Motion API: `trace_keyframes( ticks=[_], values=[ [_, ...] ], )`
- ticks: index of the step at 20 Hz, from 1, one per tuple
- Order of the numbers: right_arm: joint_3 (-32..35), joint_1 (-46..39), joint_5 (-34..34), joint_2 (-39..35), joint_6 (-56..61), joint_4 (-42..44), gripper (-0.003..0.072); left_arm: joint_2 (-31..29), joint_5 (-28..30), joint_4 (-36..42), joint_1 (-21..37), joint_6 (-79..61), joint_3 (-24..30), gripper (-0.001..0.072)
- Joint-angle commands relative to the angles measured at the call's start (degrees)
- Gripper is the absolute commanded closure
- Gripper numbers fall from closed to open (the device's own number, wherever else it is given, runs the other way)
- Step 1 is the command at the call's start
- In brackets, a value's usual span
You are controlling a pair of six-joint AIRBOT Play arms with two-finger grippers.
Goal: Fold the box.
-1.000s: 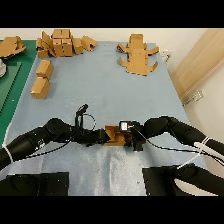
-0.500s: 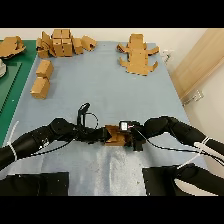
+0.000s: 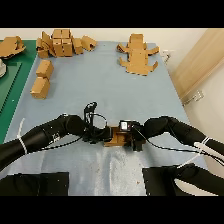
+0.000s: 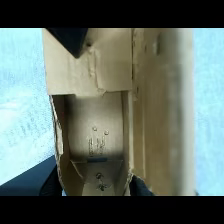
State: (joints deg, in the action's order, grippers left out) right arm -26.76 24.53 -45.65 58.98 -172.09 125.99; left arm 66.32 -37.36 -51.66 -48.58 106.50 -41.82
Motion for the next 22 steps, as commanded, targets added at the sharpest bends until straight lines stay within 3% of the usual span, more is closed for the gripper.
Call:
trace_keyframes(
  ticks=[1, 5, 9, 12, 15, 22],
  values=[
    [-0.1, 0.0, 0.1, 0.0, 0.0, 0.4, 0.0160, 0.5, -0.8, -3.9, -1.0, 4.3, -1.4, 0.0290],
    [-0.1, 0.0, 0.1, 0.0, 0.0, 0.3, 0.0160, 0.5, 1.8, -3.7, -1.1, 3.8, -1.4, 0.0289],
    [-0.1, 0.0, 0.1, 0.0, 0.0, 0.3, 0.0160, 0.5, 0.6, -4.1, -1.0, 5.4, -1.5, 0.0288],
    [-0.1, 0.0, 0.1, 0.0, 0.0, 0.3, 0.0160, 0.5, -0.7, -10.3, -1.9, 13.5, -1.9, 0.0288],
    [-0.1, 0.0, 0.1, 0.0, 0.0, 0.3, 0.0160, 1.8, -4.5, -16.7, -2.6, 19.2, -4.4, 0.0288],
    [-0.1, 0.0, 0.1, 0.0, 0.0, 0.3, 0.0160, 8.8, -9.7, -19.9, -4.3, 22.6, -11.8, 0.0287]
  ],
)
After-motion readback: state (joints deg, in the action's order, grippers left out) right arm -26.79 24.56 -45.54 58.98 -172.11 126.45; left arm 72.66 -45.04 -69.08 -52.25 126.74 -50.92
